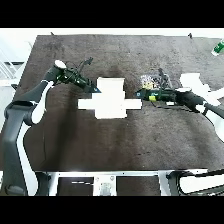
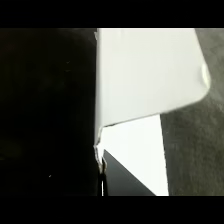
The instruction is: Fold the box and place the chain.
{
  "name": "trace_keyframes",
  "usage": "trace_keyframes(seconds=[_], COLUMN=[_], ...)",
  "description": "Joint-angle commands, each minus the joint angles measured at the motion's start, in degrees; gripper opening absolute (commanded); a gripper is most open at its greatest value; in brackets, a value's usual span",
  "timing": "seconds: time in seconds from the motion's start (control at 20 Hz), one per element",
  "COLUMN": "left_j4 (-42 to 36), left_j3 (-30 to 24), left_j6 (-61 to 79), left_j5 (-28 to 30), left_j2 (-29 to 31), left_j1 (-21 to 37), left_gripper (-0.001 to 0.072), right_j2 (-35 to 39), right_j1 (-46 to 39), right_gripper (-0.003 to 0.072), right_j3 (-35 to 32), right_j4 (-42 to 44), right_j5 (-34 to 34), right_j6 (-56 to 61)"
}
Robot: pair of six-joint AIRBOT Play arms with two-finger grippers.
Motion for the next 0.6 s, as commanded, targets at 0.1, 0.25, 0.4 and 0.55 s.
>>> trace_keyframes(seconds=[0.1, 0.25, 0.4, 0.55], left_j4=[-1.7, -6.4, -6.9, -8.2], left_j3=[-4.6, -13.3, -19.3, -24.3], left_j6=[14.8, 25.3, 31.8, 42.0], left_j5=[-0.5, 6.5, 12.9, 18.8], left_j2=[5.0, 9.2, 9.8, 9.8], left_j1=[0.0, 0.0, 0.0, 0.0], left_gripper=[0.0012, 0.0012, 0.0012, 0.0012], right_j2=[0.6, 0.6, 0.6, 0.6], right_j1=[-7.0, -7.6, -7.5, -7.5], right_gripper=[0.0243, 0.0243, 0.0243, 0.0243], right_j3=[0.0, 0.0, 0.0, 0.0], right_j4=[3.8, 3.8, 3.8, 3.8], right_j5=[5.8, 6.4, 6.6, 6.6], right_j6=[-3.1, -3.7, -4.8, -6.2])
